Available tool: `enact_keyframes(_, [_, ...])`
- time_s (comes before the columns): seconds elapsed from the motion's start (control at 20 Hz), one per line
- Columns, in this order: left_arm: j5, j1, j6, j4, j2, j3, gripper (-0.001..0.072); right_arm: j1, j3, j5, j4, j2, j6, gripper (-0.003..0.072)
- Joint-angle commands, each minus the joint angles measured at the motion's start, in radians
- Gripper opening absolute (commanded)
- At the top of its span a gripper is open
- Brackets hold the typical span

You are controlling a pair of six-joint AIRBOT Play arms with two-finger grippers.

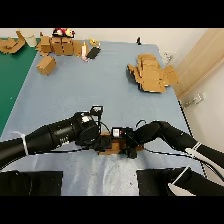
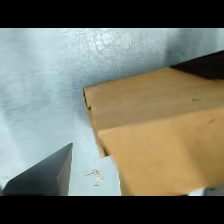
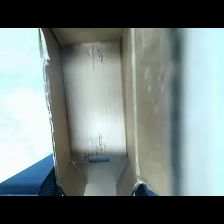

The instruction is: Fold the box.

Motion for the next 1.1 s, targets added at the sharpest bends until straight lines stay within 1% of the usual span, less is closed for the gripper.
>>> enact_keyframes(0.0, [-0.029, 0.000, 0.003, 0.003, 0.041, 0.002, 0.0406, 0.000, 0.000, 0.001, 0.000, 0.000, 0.000, 0.0505])
enact_keyframes(0.15, [-0.032, 0.000, 0.002, 0.003, 0.069, 0.002, 0.0406, 0.000, 0.000, 0.001, 0.000, 0.000, 0.000, 0.0505])
enact_keyframes(0.3, [-0.056, 0.000, 0.003, 0.004, 0.072, 0.001, 0.0406, 0.000, 0.000, 0.001, 0.000, 0.000, 0.000, 0.0504])
enact_keyframes(0.35, [-0.063, 0.000, 0.003, 0.005, 0.072, 0.001, 0.0362, 0.000, 0.000, 0.001, 0.000, 0.000, 0.000, 0.0505])
enact_keyframes(0.4, [-0.069, 0.000, 0.005, 0.008, 0.072, 0.001, 0.0037, 0.000, 0.000, 0.001, 0.000, 0.000, 0.000, 0.0505])
enact_keyframes(0.45, [-0.064, 0.000, 0.047, 0.011, 0.072, 0.001, 0.0012, 0.000, 0.000, 0.001, 0.000, 0.000, 0.000, 0.0505])
enact_keyframes(0.55, [-0.040, -0.012, 0.235, -0.009, 0.076, 0.001, 0.0011, 0.000, 0.000, 0.001, 0.000, 0.000, 0.000, 0.0504])
enact_keyframes(0.6, [0.000, -0.035, 0.386, -0.044, 0.088, -0.001, 0.0011, 0.000, 0.000, 0.001, 0.000, 0.000, 0.000, 0.0505])
enact_keyframes(0.7, [0.159, -0.092, 0.619, -0.134, 0.143, -0.037, 0.0011, 0.000, 0.000, 0.001, 0.000, 0.000, 0.000, 0.0505])
enact_keyframes(0.75, [0.228, -0.111, 0.698, -0.179, 0.181, -0.074, 0.0011, 0.000, 0.000, 0.001, 0.000, 0.000, 0.000, 0.0505])
enact_keyframes(0.8, [0.276, -0.114, 0.764, -0.237, 0.229, -0.129, 0.0011, 0.000, 0.000, 0.001, 0.000, 0.000, 0.000, 0.0505])
enact_keyframes(0.9, [0.290, -0.073, 0.896, -0.343, 0.335, -0.267, 0.0011, 0.000, 0.000, 0.001, 0.000, 0.000, 0.000, 0.0504])
enact_keyframes(1.0, [0.280, 0.025, 1.067, -0.463, 0.450, -0.416, 0.0011, 0.000, 0.000, 0.001, 0.000, 0.000, 0.000, 0.0505])
enact_keyframes(1.05, [0.277, 0.090, 1.177, -0.531, 0.501, -0.477, 0.0011, 0.000, 0.000, 0.001, 0.000, 0.000, 0.000, 0.0505])
